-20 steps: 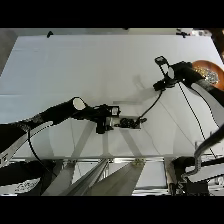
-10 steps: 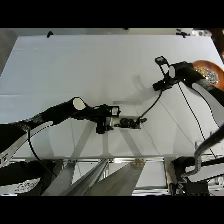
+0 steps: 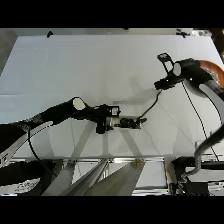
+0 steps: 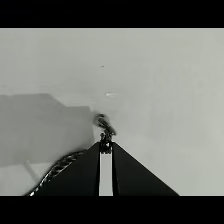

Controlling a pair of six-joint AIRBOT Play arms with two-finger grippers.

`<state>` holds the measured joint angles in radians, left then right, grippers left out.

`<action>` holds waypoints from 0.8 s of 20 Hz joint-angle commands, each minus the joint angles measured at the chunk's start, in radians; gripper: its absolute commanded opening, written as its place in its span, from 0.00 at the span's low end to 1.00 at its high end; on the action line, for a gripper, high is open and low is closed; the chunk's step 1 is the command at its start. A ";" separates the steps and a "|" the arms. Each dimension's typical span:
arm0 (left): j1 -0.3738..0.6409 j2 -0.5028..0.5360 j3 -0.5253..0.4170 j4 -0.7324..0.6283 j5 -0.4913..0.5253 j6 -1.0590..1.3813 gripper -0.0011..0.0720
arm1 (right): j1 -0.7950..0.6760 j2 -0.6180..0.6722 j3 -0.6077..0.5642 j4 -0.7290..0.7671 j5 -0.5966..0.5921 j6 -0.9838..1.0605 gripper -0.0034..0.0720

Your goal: Fold the box and place the chain.

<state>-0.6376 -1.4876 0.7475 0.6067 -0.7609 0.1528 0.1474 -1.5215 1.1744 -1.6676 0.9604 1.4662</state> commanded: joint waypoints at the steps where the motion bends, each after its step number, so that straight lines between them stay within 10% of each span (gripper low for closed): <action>1: -0.001 0.000 0.001 0.000 0.000 0.000 0.49 | 0.001 0.108 0.001 -0.007 0.101 0.008 0.07; 9: 0.000 0.000 0.001 0.000 0.000 0.000 0.49 | 0.224 0.421 -0.016 -0.008 0.427 0.010 0.07; 16: 0.000 0.000 0.001 0.000 0.000 0.000 0.49 | 0.594 0.629 -0.237 0.056 0.331 0.158 0.07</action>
<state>-0.6376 -1.4876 0.7475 0.6064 -0.7609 0.1524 0.6071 -0.9638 1.0191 -1.6516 1.3518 1.5574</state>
